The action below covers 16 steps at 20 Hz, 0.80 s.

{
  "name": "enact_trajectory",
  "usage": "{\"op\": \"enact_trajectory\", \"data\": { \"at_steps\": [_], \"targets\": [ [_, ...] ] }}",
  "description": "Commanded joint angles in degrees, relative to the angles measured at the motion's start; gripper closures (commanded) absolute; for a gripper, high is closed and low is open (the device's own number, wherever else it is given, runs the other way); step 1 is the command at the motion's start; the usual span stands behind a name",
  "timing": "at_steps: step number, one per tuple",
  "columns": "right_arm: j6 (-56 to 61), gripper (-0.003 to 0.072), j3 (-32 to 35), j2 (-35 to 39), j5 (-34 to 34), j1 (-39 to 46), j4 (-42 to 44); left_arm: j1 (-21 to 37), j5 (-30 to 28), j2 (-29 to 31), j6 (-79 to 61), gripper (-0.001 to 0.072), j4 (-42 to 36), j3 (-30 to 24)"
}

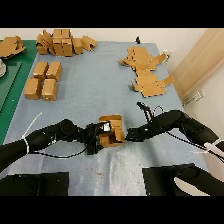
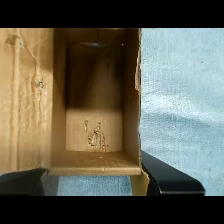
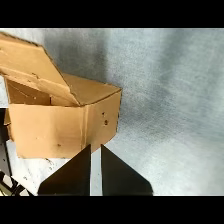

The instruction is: Fold the box.

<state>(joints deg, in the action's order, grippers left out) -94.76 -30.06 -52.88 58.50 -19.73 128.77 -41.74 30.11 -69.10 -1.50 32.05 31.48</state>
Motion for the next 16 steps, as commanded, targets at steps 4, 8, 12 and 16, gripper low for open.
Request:
{"op": "enact_trajectory", "data": {
  "at_steps": [4, 8, 12, 16],
  "targets": [
    [2.75, 0.0584, -0.09, 0.11, -0.13, -0.63, -4.0, -0.02, 0.0, -0.02, 0.02, 0.0193, -0.04, 0.0],
    [3.52, 0.0585, -0.11, 0.11, -0.17, -0.63, -4.72, -0.02, -0.02, -0.02, 0.02, 0.0193, -0.04, 0.0],
    [3.91, 0.0576, -0.17, 0.11, -0.44, -0.63, -4.24, -0.04, -0.02, -0.02, 0.02, 0.0192, -0.04, 0.0],
    [3.91, 0.0482, -2.73, 0.17, -0.39, -0.63, -3.69, -0.02, 0.0, -0.02, 0.02, 0.0193, -0.04, 0.0]
  ]
}}
